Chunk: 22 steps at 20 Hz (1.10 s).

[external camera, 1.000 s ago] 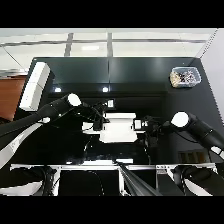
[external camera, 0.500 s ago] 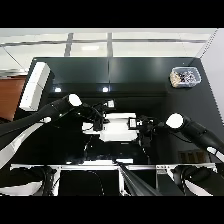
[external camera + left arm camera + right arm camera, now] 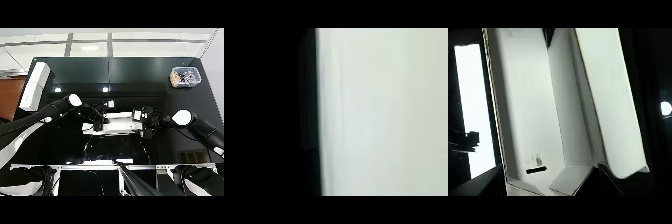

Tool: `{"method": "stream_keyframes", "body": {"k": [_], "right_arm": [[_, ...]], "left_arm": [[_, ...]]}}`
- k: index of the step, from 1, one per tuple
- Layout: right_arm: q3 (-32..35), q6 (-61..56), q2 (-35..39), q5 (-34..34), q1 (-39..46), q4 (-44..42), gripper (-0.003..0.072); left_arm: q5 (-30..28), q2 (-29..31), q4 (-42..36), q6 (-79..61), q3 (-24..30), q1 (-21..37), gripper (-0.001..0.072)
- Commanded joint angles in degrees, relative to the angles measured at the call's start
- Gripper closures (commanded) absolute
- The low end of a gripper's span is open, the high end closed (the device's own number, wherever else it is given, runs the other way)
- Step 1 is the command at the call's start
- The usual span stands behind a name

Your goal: Fold the box and place the chain.

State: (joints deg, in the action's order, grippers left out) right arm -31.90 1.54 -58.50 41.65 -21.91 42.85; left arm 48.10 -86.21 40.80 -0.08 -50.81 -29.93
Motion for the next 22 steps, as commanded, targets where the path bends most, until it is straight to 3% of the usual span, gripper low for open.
{"method": "stream_keyframes", "body": {"k": [1, 10, 14, 22], "right_arm": [[-0.28, 0.46, 0.17, -1.46, 1.53, 0.90, 0.0013], [-0.26, 3.26, -2.58, 2.38, 3.23, -4.46, 0.0013], [-0.26, 8.96, -6.03, 3.43, 3.23, -11.67, 0.0012], [-0.20, 19.91, -11.63, 4.24, 3.37, -15.21, 0.0013]], "left_arm": [[-0.20, -0.02, 0.13, -0.13, -0.02, -0.02, 0.0682], [-0.07, -0.02, 0.04, -0.13, -0.02, -0.04, 0.0682], [0.17, -0.02, 0.04, -0.13, -0.02, -0.04, 0.0683], [0.17, -0.02, 0.07, -0.11, -0.02, -0.04, 0.0682]]}}
